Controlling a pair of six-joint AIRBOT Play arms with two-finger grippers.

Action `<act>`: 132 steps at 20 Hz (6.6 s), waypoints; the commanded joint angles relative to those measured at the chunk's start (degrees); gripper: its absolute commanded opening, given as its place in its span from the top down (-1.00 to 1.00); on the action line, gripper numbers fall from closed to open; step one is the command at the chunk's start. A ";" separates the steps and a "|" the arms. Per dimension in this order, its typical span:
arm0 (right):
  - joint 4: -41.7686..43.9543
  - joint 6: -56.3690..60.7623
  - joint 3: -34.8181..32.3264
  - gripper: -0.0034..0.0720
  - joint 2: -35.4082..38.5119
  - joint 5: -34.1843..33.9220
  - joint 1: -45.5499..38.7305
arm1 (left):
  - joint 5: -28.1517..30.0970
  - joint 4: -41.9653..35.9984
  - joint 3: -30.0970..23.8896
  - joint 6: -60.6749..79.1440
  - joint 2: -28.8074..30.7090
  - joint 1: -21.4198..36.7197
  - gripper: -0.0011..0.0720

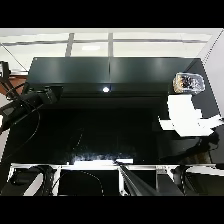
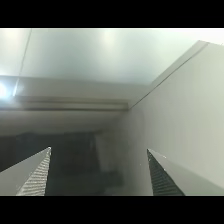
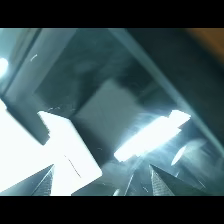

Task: Fold the box and place the chain.

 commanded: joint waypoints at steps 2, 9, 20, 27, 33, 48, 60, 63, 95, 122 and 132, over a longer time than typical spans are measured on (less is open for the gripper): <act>1.62 -7.89 4.42 -0.96 -6.12 4.74 5.40 | 2.05 -2.62 0.07 -0.55 -0.02 -0.02 -0.97; -5.03 -8.11 5.97 -0.95 -7.65 5.64 11.93 | 1.79 -2.84 0.07 -0.57 -0.02 -0.02 -0.97; -1.03 -6.49 5.90 -0.57 -9.03 8.39 10.75 | 1.77 -2.84 0.07 -0.57 -0.02 -0.02 -0.97; -1.09 -6.49 4.68 0.44 -9.03 9.79 10.78 | 1.77 -2.84 0.07 -0.57 -0.02 -0.02 -0.97; 2.25 -7.10 4.66 0.80 -7.76 14.08 12.20 | 1.68 -2.84 0.07 -0.57 -0.02 -0.02 -0.97; 27.56 -8.79 -28.83 0.81 25.03 -4.42 36.65 | -9.81 -2.38 0.04 6.21 -1.51 -4.81 -0.97; 22.69 -0.81 -32.13 0.81 30.16 -40.52 88.96 | -18.86 -8.83 0.04 4.13 -22.47 -4.31 -0.97; 22.05 -0.72 -32.13 0.81 30.16 -41.83 92.17 | -29.57 -12.44 0.04 9.57 -27.85 0.85 -0.97; 22.05 0.02 -32.13 0.81 30.16 -38.69 92.17 | -44.33 -23.17 7.98 52.63 -53.53 -2.60 0.57; 10.34 -31.95 -25.49 -0.96 30.88 -16.72 75.36 | -11.85 -15.98 9.25 79.47 -41.42 -27.19 0.90; 7.45 -31.61 -25.75 -0.96 30.75 -16.44 77.20 | -12.15 -12.20 9.68 77.59 -43.21 -27.17 0.90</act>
